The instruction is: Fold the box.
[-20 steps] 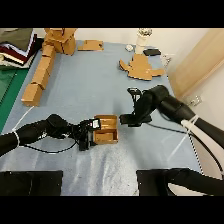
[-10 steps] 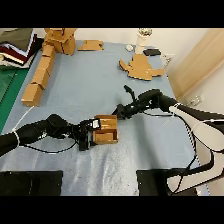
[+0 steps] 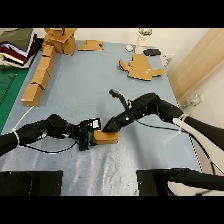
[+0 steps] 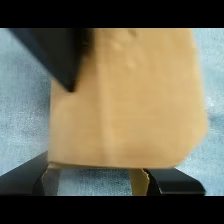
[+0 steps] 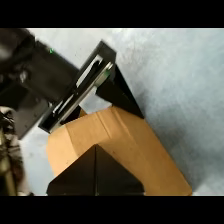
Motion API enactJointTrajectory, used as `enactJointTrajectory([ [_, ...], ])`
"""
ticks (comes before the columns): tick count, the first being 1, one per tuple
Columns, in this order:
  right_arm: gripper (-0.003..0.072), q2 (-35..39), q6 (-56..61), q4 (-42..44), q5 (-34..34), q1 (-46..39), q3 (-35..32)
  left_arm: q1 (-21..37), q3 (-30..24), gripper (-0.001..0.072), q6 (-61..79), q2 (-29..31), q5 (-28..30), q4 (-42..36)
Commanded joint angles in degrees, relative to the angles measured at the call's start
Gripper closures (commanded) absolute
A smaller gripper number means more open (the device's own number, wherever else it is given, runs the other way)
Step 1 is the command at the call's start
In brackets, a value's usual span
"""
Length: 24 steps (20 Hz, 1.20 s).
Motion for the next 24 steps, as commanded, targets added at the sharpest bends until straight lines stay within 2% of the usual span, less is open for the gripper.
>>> enactJointTrajectory([
  [1, 0.0681, 7.0, -2.6, -8.2, 11.0, 5.8, -5.8, 0.0, 0.0, 0.0250, 0.0, 0.0, 0.0, 0.0],
  [6, 0.0680, 16.2, -8.3, -16.4, 30.6, 15.4, -13.5, 0.0, 0.0, 0.0250, 0.0, 0.0, 0.0, 0.0],
  [10, 0.0676, 23.3, -8.3, -20.4, 37.4, 20.1, -17.1, 0.0, 0.0, 0.0250, 0.0, 0.0, 0.0, 0.0],
  [11, 0.0612, 24.4, -8.3, -21.9, 38.5, 20.9, -18.1, 0.0, 0.0, 0.0250, 0.0, 0.0, 0.0, 0.0],
  [12, 0.0469, 24.9, -8.4, -23.5, 39.1, 21.5, -19.0, 0.0, 0.0, 0.0250, 0.0, 0.0, 0.0, 0.0],
  [13, 0.0291, 25.0, -8.5, -25.3, 39.2, 21.7, -19.7, 0.0, 0.0, 0.0250, 0.0, 0.0, 0.0, 0.0],
  [19, 0.0276, 24.9, -13.1, -34.6, 39.3, 21.7, -21.1, 0.0, 0.0, 0.0250, 0.0, 0.0, 0.0, 0.0],
  [24, 0.0276, 24.9, -18.8, -35.2, 39.1, 22.2, -21.2, 0.0, 0.0, 0.0250, 0.0, 0.0, 0.0, 0.0],
])
